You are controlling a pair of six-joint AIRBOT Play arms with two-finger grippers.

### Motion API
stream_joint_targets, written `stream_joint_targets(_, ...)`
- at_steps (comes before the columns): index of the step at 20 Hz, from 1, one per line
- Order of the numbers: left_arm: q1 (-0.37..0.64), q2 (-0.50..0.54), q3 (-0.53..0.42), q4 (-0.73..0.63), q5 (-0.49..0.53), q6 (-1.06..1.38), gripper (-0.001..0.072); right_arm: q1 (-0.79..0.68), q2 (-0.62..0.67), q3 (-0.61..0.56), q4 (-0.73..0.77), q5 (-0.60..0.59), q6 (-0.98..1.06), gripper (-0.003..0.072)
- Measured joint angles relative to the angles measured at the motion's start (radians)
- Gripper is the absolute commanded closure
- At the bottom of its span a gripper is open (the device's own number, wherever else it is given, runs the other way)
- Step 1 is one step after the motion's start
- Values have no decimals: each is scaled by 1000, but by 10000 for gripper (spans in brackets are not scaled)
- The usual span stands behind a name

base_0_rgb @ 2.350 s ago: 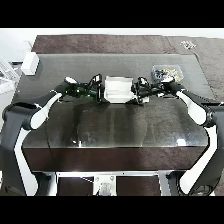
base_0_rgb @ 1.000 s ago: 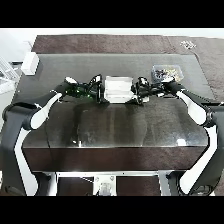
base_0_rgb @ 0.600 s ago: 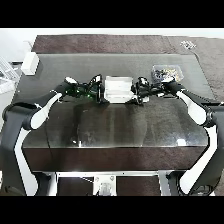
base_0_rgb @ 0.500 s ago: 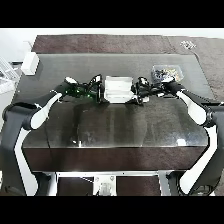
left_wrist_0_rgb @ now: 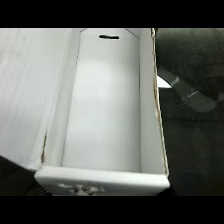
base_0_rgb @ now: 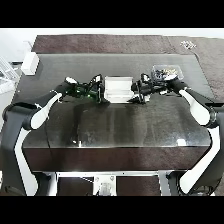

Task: Fold the box and place the chain.

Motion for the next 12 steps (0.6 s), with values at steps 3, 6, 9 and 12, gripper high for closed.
stream_joint_targets(3, 0, 0, 0, 0, 1, 0, 226, -40, 43, 5, -65, 6, 39, -34)
stream_joint_targets(6, 0, 0, 0, 2, -2, 0, 226, -92, 94, 6, -86, 43, 85, 203)
stream_joint_targets(9, 0, 0, 0, 2, -3, 1, 226, -113, 135, 6, 9, 184, 132, 678)
stream_joint_targets(12, 0, 0, 0, 2, -3, 2, 225, -98, 150, 6, 149, 261, 200, 680)
